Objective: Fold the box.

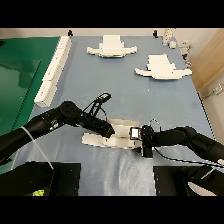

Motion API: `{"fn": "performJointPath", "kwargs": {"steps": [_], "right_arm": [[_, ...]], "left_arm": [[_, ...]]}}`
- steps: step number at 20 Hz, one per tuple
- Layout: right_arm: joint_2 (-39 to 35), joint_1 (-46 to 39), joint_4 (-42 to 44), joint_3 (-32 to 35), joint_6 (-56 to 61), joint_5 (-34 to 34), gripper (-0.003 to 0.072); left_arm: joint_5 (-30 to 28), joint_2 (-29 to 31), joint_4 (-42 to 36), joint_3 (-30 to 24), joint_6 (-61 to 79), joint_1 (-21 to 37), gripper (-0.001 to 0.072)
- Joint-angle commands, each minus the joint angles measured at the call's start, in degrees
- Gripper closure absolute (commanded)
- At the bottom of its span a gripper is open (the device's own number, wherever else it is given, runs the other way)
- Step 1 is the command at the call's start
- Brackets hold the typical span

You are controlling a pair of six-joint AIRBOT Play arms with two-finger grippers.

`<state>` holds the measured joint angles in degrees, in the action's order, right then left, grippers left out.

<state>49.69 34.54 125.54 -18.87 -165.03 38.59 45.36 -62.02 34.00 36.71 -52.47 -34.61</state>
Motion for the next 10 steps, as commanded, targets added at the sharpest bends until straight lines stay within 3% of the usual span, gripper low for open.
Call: {"fn": "performJointPath", "kwargs": {"steps": [1,4,10], "right_arm": [[0.0,0.0,0.0,0.0,0.0,0.0,0.0140],[0.0,0.0,0.0,0.0,0.0,0.0,0.0140],[0.0,0.0,0.0,0.0,0.0,0.0,0.0140]], "left_arm": [[-0.7,-4.2,-0.2,0.9,-2.4,3.0,0.0692],[2.4,-4.7,-0.2,0.9,-3.1,6.5,0.0692],[6.3,-4.7,-0.5,0.8,-3.1,7.0,0.0692]]}}
